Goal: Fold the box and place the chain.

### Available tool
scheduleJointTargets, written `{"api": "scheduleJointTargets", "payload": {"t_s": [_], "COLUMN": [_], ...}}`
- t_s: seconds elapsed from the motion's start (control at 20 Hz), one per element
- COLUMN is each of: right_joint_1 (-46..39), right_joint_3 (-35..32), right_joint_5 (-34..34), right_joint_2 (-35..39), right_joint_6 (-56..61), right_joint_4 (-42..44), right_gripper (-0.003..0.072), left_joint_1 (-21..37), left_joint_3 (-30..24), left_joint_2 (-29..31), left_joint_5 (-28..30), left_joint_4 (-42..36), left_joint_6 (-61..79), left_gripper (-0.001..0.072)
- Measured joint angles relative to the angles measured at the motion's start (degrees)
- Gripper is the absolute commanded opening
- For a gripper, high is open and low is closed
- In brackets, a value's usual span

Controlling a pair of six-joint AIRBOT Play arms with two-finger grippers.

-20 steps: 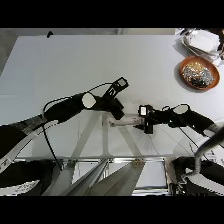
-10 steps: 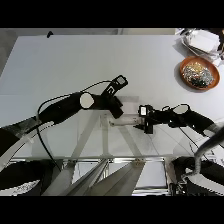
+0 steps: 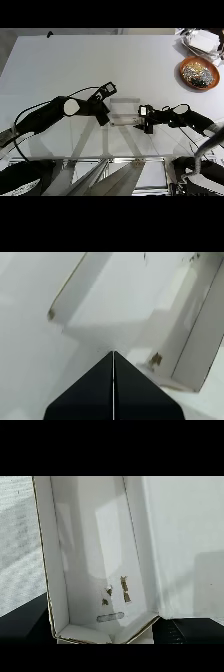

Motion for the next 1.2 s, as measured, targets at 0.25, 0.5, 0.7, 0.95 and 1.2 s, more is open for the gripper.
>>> {"api": "scheduleJointTargets", "payload": {"t_s": [0.25, 0.5, 0.7, 0.95, 1.2], "right_joint_1": [0.0, 0.0, 0.0, 0.0, 0.0], "right_joint_3": [0.0, 0.0, 0.0, 0.0, 0.0], "right_joint_5": [0.0, 0.0, 0.0, 0.0, 0.0], "right_joint_2": [0.0, 0.0, 0.0, 0.0, 0.0], "right_joint_6": [0.0, 0.0, 0.0, 0.0, 0.0], "right_joint_4": [0.0, 0.0, 0.0, 0.0, 0.0], "right_gripper": [0.0430, 0.0430, 0.0430, 0.0430, 0.0430], "left_joint_1": [0.2, 1.8, 3.5, 4.0, 3.3], "left_joint_3": [-6.9, -9.9, -10.4, -10.6, -10.6], "left_joint_2": [3.0, 3.5, 3.5, 2.4, 1.4], "left_joint_5": [-0.7, -1.1, -1.9, -2.6, -0.6], "left_joint_4": [-5.5, -5.9, -3.3, -2.9, -5.1], "left_joint_6": [10.0, 15.0, 17.8, 26.8, 36.3], "left_gripper": [0.0001, 0.0013, 0.0238, 0.0317, 0.0348]}}
